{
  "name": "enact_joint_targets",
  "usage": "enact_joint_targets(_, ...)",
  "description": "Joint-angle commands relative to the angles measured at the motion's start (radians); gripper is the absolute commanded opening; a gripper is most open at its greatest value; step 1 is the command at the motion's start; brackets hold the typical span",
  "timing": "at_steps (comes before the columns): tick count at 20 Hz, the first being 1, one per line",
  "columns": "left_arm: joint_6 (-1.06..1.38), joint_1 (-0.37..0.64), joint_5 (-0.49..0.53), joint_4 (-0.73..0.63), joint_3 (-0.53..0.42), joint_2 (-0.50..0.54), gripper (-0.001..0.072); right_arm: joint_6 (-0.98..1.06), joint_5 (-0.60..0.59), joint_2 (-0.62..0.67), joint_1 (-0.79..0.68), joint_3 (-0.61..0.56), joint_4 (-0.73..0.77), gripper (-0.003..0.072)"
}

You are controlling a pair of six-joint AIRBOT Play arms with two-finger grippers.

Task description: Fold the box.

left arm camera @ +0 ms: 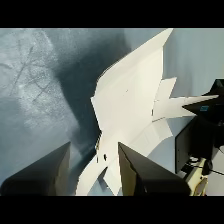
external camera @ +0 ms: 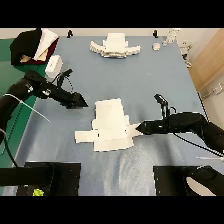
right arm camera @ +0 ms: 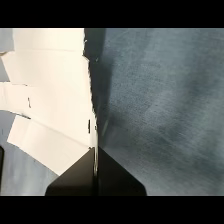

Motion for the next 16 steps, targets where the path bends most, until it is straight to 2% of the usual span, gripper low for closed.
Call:
enact_joint_targets(1, 0.140, 0.000, -0.039, -0.135, 0.003, -0.116, 0.0450, 0.000, 0.018, 0.018, 0.011, -0.011, -0.003, 0.0002)
enact_joint_targets(3, 0.200, -0.016, -0.058, -0.179, 0.027, -0.193, 0.0450, 0.000, 0.010, 0.018, 0.011, -0.011, -0.006, 0.0002)
enact_joint_targets(7, 0.210, -0.096, -0.090, -0.182, 0.137, -0.342, 0.0450, 0.000, -0.008, 0.018, 0.010, -0.011, -0.008, 0.0002)
enact_joint_targets(9, 0.203, -0.136, -0.098, -0.182, 0.191, -0.396, 0.0450, 0.000, -0.016, 0.018, 0.011, -0.011, -0.010, 0.0002)
enact_joint_targets(12, 0.202, -0.188, -0.166, -0.172, 0.240, -0.438, 0.0448, 0.000, -0.018, 0.018, 0.010, -0.011, -0.011, 0.0002)
enact_joint_targets(14, 0.224, -0.202, -0.220, -0.139, 0.261, -0.445, 0.0197, 0.000, -0.018, 0.018, 0.010, -0.011, -0.012, 0.0001)
enact_joint_targets(16, 0.236, -0.203, -0.290, -0.108, 0.266, -0.444, 0.0175, 0.000, -0.018, 0.018, 0.010, -0.011, -0.026, 0.0002)
